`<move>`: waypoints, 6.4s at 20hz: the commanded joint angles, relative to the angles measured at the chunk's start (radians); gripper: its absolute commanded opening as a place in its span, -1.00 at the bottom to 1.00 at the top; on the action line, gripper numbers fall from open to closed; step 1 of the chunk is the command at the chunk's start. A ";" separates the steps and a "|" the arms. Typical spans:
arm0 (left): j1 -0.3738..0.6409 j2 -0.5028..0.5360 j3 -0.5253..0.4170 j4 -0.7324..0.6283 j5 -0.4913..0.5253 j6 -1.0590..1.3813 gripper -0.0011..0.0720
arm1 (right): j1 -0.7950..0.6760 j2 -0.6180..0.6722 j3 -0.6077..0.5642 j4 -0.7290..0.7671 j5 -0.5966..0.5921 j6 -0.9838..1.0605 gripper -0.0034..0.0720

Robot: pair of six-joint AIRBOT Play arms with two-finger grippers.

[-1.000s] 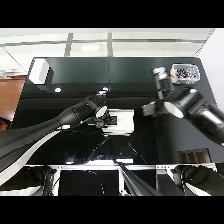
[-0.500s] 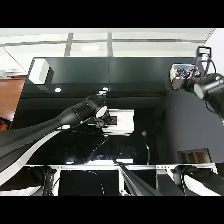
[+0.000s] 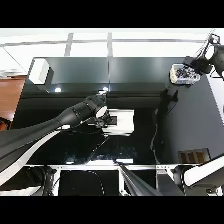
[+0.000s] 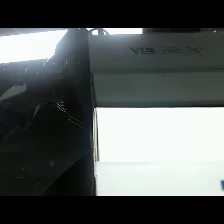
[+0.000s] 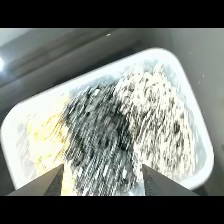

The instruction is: Fold the box and place the chain.

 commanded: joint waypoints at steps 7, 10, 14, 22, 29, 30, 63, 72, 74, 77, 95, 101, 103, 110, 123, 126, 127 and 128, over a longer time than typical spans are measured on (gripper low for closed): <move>0.001 0.000 0.001 0.000 0.003 0.000 -0.89 | -0.027 -0.177 0.136 0.122 0.055 -0.044 0.50; 0.001 0.000 0.001 0.000 0.003 0.000 -0.89 | -0.027 -0.183 0.136 0.122 0.066 -0.043 0.19; 0.001 0.000 0.001 0.000 0.003 0.000 -0.89 | -0.027 -0.183 0.136 0.123 0.103 -0.046 -0.12; 0.001 0.000 0.001 0.000 0.003 0.000 -0.90 | -0.016 -0.072 0.139 0.143 0.201 -0.148 -0.88; 0.001 0.000 0.001 0.000 0.003 0.000 -0.89 | 0.049 0.297 0.138 0.172 0.346 -0.340 -0.89; 0.001 0.000 0.001 -0.001 0.003 0.000 -0.89 | 0.063 0.351 0.138 0.176 0.366 -0.349 -0.89; 0.001 0.000 0.001 -0.004 0.006 0.000 -0.89 | 0.580 0.904 -0.684 0.803 0.253 -0.499 -0.89; 0.001 0.000 0.001 -0.004 0.006 0.000 -0.89 | 0.636 0.832 -0.966 0.781 -0.025 -0.430 -0.89; 0.001 0.000 0.001 -0.004 0.006 0.000 -0.89 | 0.647 0.797 -0.967 0.783 -0.046 -0.417 -0.88; 0.001 0.000 0.001 -0.004 0.006 0.000 -0.89 | 0.663 0.776 -0.967 0.780 -0.071 -0.416 -0.88; 0.001 0.000 0.001 -0.004 0.006 0.000 -0.89 | 0.560 0.841 -0.964 0.570 0.145 -0.409 -0.20; 0.001 0.000 0.001 -0.023 0.004 0.000 -0.89 | 0.392 1.004 -0.964 0.397 0.192 -0.367 -0.20; 0.001 0.000 0.001 -0.027 -0.004 0.006 -0.89 | 0.384 1.004 -0.964 0.397 0.185 -0.368 -0.20; 0.006 0.001 0.001 -0.030 0.004 0.042 -0.89 | 0.386 1.004 -0.964 0.422 0.169 -0.368 -0.20; 0.029 0.195 -0.016 0.054 -0.076 0.116 0.45 | 0.386 1.004 -0.964 0.422 0.169 -0.367 -0.20; 0.083 0.317 -0.071 0.116 -0.066 0.134 0.45 | 0.386 1.004 -0.964 0.422 0.167 -0.367 -0.20; 0.108 0.368 -0.106 0.169 -0.074 0.114 0.45 | 0.386 1.004 -0.964 0.421 0.169 -0.367 -0.20; 0.137 0.415 -0.148 0.201 -0.077 0.106 0.45 | 0.386 1.004 -0.964 0.421 0.169 -0.368 -0.20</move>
